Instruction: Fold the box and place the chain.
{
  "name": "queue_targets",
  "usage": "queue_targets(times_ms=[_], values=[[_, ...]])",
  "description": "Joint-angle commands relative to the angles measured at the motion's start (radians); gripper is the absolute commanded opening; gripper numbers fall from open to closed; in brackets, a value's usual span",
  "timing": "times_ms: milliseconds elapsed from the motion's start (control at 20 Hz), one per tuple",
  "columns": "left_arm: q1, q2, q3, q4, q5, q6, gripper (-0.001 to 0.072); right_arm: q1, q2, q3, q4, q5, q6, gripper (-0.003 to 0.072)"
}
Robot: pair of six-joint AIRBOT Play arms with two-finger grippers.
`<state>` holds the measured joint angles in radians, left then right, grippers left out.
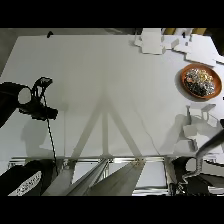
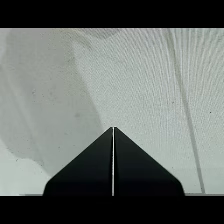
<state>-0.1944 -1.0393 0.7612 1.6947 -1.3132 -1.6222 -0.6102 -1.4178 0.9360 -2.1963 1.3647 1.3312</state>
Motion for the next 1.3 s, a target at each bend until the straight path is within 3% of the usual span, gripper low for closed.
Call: queue_targets(times_ms=[0, 200, 500, 650, 950, 1050, 1200, 1250], values=[[0.0, 0.001, -0.001, 0.0, 0.0, 0.0, 0.0008, 0.08, 0.108, 0.001, 0.167, 0.084, 0.007, 0.002], [0.0, 0.001, -0.001, 0.0, 0.0, 0.0, 0.0008, 0.163, 0.359, -0.072, 0.661, -0.006, -0.022, 0.002], [0.0, 0.001, -0.001, 0.0, 0.0, 0.003, 0.0008, 0.402, 0.642, -0.377, 1.034, -0.142, -0.19, 0.002], [0.0, 0.001, 0.0, 0.0, 0.001, 0.003, 0.0008, 0.566, 0.658, -0.474, 1.068, -0.219, -0.222, 0.002], [0.0, -0.001, 0.0, -0.056, 0.285, 0.002, 0.0006, 0.752, 0.658, -0.506, 1.073, -0.34, -0.202, 0.0022], [-0.001, -0.013, -0.001, -0.179, 0.348, 0.059, 0.0006, 0.763, 0.658, -0.506, 1.077, -0.359, -0.199, 0.0022], [0.0, -0.052, -0.001, -0.506, 0.395, 0.388, 0.0012, 0.763, 0.658, -0.506, 1.076, -0.362, -0.161, 0.0022], [-0.001, -0.077, -0.001, -0.652, 0.409, 0.529, 0.0101, 0.763, 0.658, -0.506, 1.076, -0.362, -0.153, 0.0022]])
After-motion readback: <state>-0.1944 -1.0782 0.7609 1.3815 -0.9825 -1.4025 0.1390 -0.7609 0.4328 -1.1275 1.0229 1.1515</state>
